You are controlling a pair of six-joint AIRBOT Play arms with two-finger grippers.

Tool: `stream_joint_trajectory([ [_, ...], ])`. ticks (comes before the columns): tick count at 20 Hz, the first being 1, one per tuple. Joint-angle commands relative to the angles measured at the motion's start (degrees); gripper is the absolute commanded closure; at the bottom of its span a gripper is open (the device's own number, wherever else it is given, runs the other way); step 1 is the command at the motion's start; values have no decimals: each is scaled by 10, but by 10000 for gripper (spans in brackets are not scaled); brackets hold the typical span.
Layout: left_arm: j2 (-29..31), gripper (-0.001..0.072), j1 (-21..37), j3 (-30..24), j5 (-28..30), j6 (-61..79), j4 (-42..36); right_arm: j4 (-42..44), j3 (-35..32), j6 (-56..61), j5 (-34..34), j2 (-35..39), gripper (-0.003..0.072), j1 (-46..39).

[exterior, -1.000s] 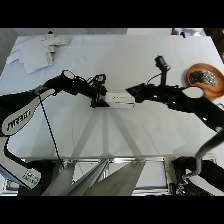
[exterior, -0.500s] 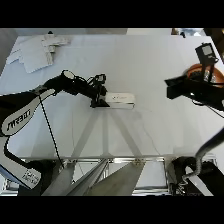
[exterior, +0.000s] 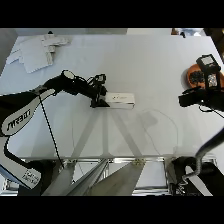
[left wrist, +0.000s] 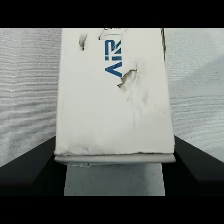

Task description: Fold the box and place the chain.

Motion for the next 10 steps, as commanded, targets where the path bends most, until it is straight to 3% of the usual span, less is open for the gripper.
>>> stream_joint_trajectory([
  [1, 0, 655, -2, 0, 0, 0, 0, 1, 1, 17, 9, 0, 670, -1],
  [2, 0, 700, -3, 0, 0, 0, 0, 6, 1, 16, 9, 0, 670, -1],
  [6, 15, 703, -3, 0, -25, -4, 0, 5, 1, 16, 9, 0, 670, -1],
  [10, 82, 706, -1, 0, -23, -34, 2, 5, 1, 16, 9, 0, 670, -1],
])
